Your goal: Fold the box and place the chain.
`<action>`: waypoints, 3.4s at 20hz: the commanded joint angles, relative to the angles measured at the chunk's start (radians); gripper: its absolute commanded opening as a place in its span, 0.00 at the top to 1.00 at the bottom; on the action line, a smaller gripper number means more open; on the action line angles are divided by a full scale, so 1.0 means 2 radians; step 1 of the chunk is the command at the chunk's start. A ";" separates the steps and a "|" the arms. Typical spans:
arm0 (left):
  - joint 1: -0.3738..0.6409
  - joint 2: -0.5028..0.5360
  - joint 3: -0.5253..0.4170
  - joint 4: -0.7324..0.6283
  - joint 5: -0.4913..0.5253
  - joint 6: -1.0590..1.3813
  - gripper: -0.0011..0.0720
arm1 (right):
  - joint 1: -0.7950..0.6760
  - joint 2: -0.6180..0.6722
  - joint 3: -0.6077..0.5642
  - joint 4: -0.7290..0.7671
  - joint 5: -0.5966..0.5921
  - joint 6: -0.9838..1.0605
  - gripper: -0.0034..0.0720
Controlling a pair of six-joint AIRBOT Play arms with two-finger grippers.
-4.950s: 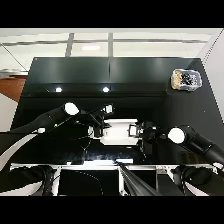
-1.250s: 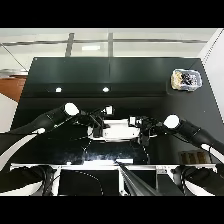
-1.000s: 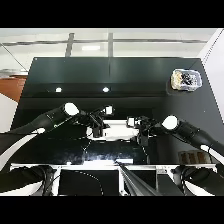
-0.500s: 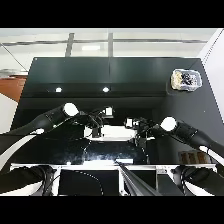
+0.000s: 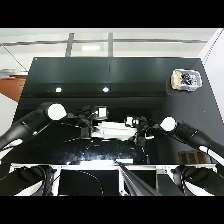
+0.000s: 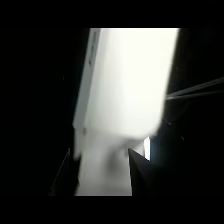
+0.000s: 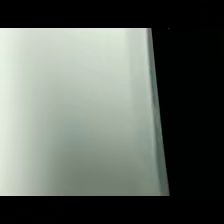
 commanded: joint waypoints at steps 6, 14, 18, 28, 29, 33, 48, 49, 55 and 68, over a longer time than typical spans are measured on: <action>-0.006 0.056 -0.025 -0.068 -0.123 -0.146 0.95 | 0.001 0.000 0.000 -0.026 -0.019 -0.004 0.39; -0.023 0.030 -0.083 -0.262 0.270 -0.118 0.94 | 0.001 0.000 0.000 -0.028 -0.019 -0.004 0.39; -0.023 -0.017 -0.083 -0.263 0.284 -0.096 0.94 | 0.001 0.000 0.000 -0.028 -0.018 -0.004 0.39; -0.023 -0.066 -0.079 -0.244 0.246 -0.090 0.95 | 0.001 0.000 0.000 -0.028 -0.017 -0.004 0.39; -0.020 -0.064 -0.073 -0.229 0.245 -0.090 0.95 | 0.001 0.000 0.000 -0.028 -0.017 -0.004 0.39; 0.019 -0.027 -0.051 -0.180 0.212 -0.090 0.95 | 0.001 0.000 0.000 -0.028 -0.017 -0.004 0.39; 0.062 0.037 -0.070 -0.080 0.018 0.142 0.02 | 0.001 0.000 0.000 -0.028 -0.015 -0.004 0.39; 0.045 0.031 -0.070 -0.083 0.042 0.142 0.02 | 0.001 0.000 0.000 -0.028 -0.015 -0.004 0.39; 0.010 -0.022 -0.070 -0.085 0.077 0.139 0.04 | 0.001 0.000 0.000 -0.028 -0.015 -0.004 0.39; 0.010 -0.038 -0.070 -0.133 0.089 0.140 0.35 | 0.001 0.000 0.000 -0.027 -0.010 -0.003 0.39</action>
